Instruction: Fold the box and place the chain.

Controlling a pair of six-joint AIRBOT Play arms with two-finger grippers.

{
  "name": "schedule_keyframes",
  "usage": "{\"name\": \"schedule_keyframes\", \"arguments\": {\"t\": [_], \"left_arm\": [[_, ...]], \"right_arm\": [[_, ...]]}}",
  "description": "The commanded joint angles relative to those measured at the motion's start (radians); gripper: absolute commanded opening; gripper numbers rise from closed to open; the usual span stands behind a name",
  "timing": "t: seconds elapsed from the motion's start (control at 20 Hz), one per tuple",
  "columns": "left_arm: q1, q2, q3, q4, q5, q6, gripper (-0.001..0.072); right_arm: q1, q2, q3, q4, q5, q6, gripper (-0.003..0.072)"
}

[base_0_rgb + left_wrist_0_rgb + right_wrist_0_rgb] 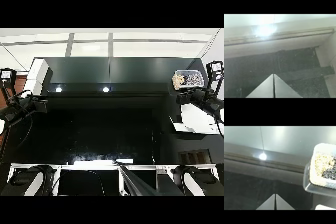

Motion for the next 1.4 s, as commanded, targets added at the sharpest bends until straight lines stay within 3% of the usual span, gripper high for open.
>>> {"name": "schedule_keyframes", "arguments": {"t": [0.0, 0.55, 0.85, 1.0, 1.1, 1.15, 1.2, 1.25, 1.35], "left_arm": [[0.0, 0.0, 0.0, 0.0, 0.0, 0.0, 0.0031], [0.0, 0.0, 0.0, 0.0, 0.006, 0.0, 0.0031], [-0.002, 0.0, -0.001, -0.004, 0.175, 0.001, 0.0031], [-0.002, -0.018, -0.005, -0.005, 0.342, 0.0, 0.0031], [-0.002, -0.056, -0.005, -0.008, 0.408, 0.0, 0.0033], [-0.002, -0.074, -0.004, -0.034, 0.41, 0.0, 0.0111], [-0.002, -0.088, -0.004, -0.049, 0.394, 0.0, 0.0508], [-0.002, -0.098, -0.004, -0.061, 0.359, 0.0, 0.0706], [-0.002, -0.104, -0.004, -0.058, 0.262, 0.0, 0.0708]], "right_arm": [[0.0, 0.001, 0.0, 0.0, 0.0, 0.0, 0.0017], [0.0, 0.001, 0.0, 0.0, 0.0, 0.0, 0.0017], [0.002, 0.0, 0.0, 0.071, -0.017, 0.0, 0.0017], [-0.005, -0.034, -0.001, 0.1, -0.195, 0.001, 0.0017], [-0.095, -0.114, 0.008, 0.087, -0.284, 0.148, 0.0049], [-0.168, -0.163, 0.027, 0.087, -0.251, 0.239, 0.0436], [-0.246, -0.219, 0.057, 0.083, -0.167, 0.257, 0.072], [-0.323, -0.272, 0.104, 0.043, -0.05, 0.255, 0.072], [-0.46, -0.357, 0.214, -0.053, 0.134, 0.294, 0.072]]}}
